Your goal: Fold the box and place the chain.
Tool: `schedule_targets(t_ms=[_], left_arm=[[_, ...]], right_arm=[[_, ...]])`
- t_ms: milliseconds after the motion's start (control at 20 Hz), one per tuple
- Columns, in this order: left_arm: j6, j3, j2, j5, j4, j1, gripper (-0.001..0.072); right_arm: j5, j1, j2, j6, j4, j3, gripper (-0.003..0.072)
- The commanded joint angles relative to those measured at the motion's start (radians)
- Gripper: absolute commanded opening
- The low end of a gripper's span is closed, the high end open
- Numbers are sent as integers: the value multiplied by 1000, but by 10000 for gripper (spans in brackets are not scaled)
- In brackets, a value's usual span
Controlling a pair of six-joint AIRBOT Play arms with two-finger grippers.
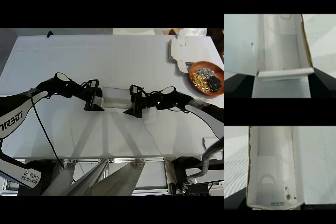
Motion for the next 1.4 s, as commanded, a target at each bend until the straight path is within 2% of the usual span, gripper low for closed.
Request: schedule_targets(t_ms=[0, 250, 350, 450, 550, 1350], left_arm=[[0, 0, 2, 26, 1, -21, 699], [-5, 0, 3, 36, 29, -37, 688], [-16, 0, 3, 49, 35, -43, 544], [-16, 0, 4, 50, 38, -44, 467], [-16, 0, 4, 50, 38, -44, 332], [-15, 0, 4, 49, 45, -47, 335]], right_arm=[[1, 1, 1, 0, 0, 0, 457], [1, 1, 1, 0, 0, 0, 457], [1, 1, 1, 0, 0, 0, 457], [1, 1, 1, 0, 0, 0, 457], [1, 1, 1, 0, 0, 0, 457], [1, 1, 1, 0, 0, 0, 457]])
